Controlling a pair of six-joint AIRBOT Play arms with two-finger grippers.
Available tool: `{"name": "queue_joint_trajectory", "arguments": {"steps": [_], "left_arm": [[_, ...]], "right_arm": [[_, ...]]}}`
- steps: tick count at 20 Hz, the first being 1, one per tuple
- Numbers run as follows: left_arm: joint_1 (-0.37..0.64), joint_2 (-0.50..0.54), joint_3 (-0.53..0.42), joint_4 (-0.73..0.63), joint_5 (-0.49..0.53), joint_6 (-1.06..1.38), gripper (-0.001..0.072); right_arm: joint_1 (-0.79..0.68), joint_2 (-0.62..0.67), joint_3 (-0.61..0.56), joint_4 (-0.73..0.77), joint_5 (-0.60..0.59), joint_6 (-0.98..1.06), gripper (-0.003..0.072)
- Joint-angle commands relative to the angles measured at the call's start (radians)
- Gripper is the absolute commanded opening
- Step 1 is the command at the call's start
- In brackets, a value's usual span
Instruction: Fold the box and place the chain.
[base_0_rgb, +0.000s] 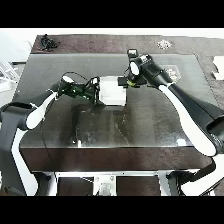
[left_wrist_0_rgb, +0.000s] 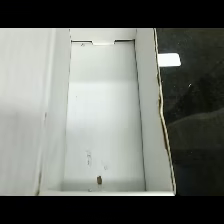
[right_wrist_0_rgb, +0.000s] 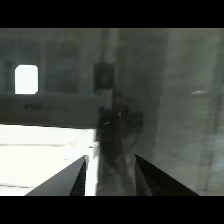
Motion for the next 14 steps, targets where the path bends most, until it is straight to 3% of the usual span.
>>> {"name": "queue_joint_trajectory", "arguments": {"steps": [1,4,8,10,14], "left_arm": [[0.0,0.0,0.0,-0.001,0.003,0.0,0.0459],[0.0,0.0,0.0,-0.001,0.003,0.0,0.0459],[0.0,0.0,0.0,-0.001,0.003,0.0,0.0459],[0.0,0.0,0.0,-0.001,0.003,0.0,0.0459],[0.0,0.0,0.0,-0.001,0.003,0.0,0.0459]], "right_arm": [[-0.013,0.074,0.002,-0.127,0.017,-0.092,0.0348],[-0.067,0.099,0.002,-0.235,0.016,-0.201,0.0348],[-0.252,0.095,-0.01,-0.213,-0.1,-0.24,0.0348],[-0.351,0.085,-0.011,-0.137,-0.217,-0.271,0.0345],[-0.53,0.018,-0.011,0.208,-0.336,-0.505,0.0312]]}}
